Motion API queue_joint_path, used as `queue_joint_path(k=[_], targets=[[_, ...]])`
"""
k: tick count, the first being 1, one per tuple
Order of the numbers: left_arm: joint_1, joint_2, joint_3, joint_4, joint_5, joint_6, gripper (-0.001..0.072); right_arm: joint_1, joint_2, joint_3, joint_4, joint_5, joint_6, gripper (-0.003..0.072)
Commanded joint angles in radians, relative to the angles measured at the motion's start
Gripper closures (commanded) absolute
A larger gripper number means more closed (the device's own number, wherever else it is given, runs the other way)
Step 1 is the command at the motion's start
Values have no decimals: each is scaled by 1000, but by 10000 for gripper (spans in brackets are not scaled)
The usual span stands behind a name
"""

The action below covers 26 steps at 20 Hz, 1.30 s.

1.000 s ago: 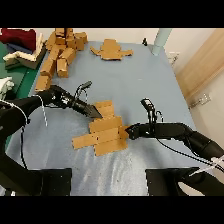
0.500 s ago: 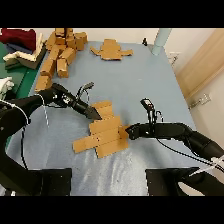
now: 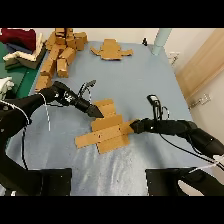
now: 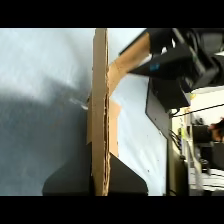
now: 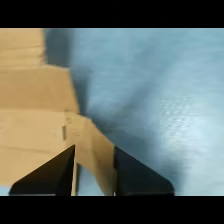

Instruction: Fold the box.

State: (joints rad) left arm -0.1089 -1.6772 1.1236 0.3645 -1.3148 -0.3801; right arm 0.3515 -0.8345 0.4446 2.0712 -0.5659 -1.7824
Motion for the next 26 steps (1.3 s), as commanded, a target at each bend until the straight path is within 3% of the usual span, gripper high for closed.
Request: queue_joint_path(k=[1,3,5,8,9,12,26], targets=[[-61,65,23,4,135,90,707,-149,1,80,-239,-84,216,333],[-106,133,6,7,232,175,707,-232,1,129,-256,-119,224,338],[-146,190,-36,10,299,250,707,-274,0,145,-249,-117,241,466],[-203,242,-109,32,335,356,707,-278,-2,145,-249,-96,242,491],[-218,244,-121,54,351,364,707,-278,-2,145,-242,-89,242,549],[-245,240,-156,80,415,378,706,-278,-2,145,-241,-79,242,554],[-274,203,-165,105,381,394,702,-278,-2,137,-224,-79,241,554]])
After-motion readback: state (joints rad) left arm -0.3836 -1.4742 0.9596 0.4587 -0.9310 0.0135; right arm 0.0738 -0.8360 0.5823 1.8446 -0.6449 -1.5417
